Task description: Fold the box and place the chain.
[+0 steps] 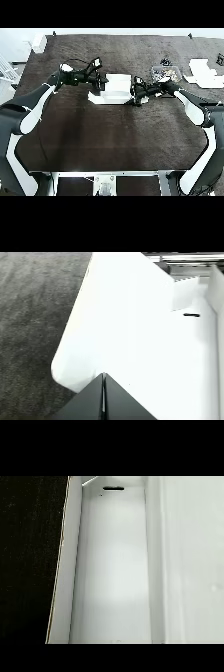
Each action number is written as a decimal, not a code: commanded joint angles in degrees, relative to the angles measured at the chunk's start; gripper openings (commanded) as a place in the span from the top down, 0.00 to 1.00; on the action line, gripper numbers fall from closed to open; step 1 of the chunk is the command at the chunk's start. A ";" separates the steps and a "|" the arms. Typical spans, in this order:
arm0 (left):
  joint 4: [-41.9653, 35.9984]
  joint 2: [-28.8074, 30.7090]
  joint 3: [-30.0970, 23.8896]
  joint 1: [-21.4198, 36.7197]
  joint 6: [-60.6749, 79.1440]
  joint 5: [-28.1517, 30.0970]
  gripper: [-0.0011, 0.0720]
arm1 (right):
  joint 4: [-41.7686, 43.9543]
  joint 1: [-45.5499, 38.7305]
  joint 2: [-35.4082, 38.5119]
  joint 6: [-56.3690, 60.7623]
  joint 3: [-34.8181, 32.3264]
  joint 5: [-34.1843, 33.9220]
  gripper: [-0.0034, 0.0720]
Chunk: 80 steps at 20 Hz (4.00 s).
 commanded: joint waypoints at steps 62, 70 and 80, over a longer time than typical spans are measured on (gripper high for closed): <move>19.19 -1.27 -0.55 1.09 -9.62 -13.31 0.30 | 0.00 0.02 0.00 -0.09 0.00 0.04 0.18; 19.17 -1.33 -0.72 1.09 -9.57 -14.23 0.37 | 0.00 0.02 0.00 -0.09 0.00 0.04 0.18; 17.86 -2.51 -0.79 0.07 -9.40 -15.06 0.51 | 0.00 0.02 0.00 -0.09 0.00 0.04 0.18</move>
